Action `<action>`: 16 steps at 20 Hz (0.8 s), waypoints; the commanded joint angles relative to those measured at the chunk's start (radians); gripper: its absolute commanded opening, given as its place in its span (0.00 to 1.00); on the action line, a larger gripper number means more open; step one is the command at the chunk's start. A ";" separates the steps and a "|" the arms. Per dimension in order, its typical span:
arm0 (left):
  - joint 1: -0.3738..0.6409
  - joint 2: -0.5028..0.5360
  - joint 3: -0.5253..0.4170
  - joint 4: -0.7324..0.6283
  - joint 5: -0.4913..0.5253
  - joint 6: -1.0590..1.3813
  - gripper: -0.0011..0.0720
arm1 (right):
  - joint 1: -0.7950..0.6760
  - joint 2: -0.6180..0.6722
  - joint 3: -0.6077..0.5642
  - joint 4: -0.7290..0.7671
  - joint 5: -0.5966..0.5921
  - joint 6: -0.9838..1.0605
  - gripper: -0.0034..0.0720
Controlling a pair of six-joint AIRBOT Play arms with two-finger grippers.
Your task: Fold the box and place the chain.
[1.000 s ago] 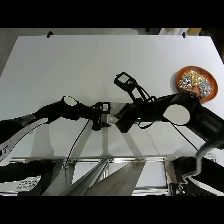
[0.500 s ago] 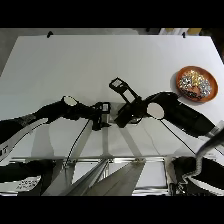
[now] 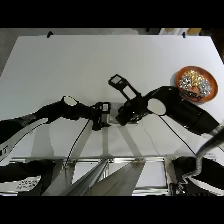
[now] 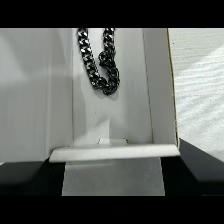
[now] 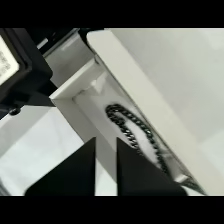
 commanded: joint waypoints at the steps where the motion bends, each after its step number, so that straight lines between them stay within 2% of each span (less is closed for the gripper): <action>1: 0.000 0.001 0.000 0.000 0.000 0.000 0.22 | -0.055 0.047 0.119 -0.103 0.140 0.000 0.07; 4: 0.000 0.001 0.000 0.000 0.000 0.000 0.22 | -0.182 0.062 0.130 -0.179 0.163 0.005 0.07; 9: 0.000 0.001 0.000 0.000 0.000 0.000 0.22 | -0.398 0.021 0.100 -0.182 0.202 0.077 0.09; 10: 0.000 0.001 0.000 0.000 0.000 0.000 0.22 | -0.416 0.007 0.076 -0.182 0.201 0.077 0.27; 11: 0.000 0.001 0.000 0.000 0.000 0.000 0.22 | -0.427 -0.010 0.053 -0.182 0.201 0.078 0.41; 16: 0.000 0.001 0.000 0.000 0.000 0.000 0.22 | -0.432 -0.119 -0.049 -0.184 0.130 0.080 0.38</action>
